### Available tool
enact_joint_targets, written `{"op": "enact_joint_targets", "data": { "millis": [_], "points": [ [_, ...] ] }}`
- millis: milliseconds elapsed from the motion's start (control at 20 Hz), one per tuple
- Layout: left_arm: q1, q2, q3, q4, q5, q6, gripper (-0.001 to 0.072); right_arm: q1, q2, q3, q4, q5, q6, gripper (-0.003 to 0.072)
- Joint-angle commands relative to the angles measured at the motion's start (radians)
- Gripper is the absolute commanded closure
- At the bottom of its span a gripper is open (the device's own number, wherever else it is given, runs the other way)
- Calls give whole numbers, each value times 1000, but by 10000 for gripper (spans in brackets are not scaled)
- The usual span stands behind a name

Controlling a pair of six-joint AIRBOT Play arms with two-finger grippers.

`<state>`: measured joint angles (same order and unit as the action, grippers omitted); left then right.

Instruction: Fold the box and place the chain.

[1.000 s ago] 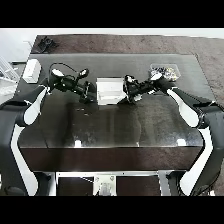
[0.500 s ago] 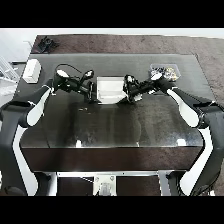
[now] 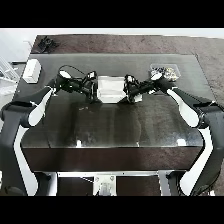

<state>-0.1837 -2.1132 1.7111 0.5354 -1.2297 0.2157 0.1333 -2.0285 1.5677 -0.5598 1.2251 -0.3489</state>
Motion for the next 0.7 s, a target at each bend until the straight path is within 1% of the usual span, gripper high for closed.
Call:
{"op": "enact_joint_targets", "data": {
  "millis": [0,650],
  "points": [
    [0,-2,0,2,16,11,-11,1,0,0,-1,2,0,117],
    [-11,-2,0,-19,18,48,-9,1,0,0,-1,2,0,117]
  ]
}}
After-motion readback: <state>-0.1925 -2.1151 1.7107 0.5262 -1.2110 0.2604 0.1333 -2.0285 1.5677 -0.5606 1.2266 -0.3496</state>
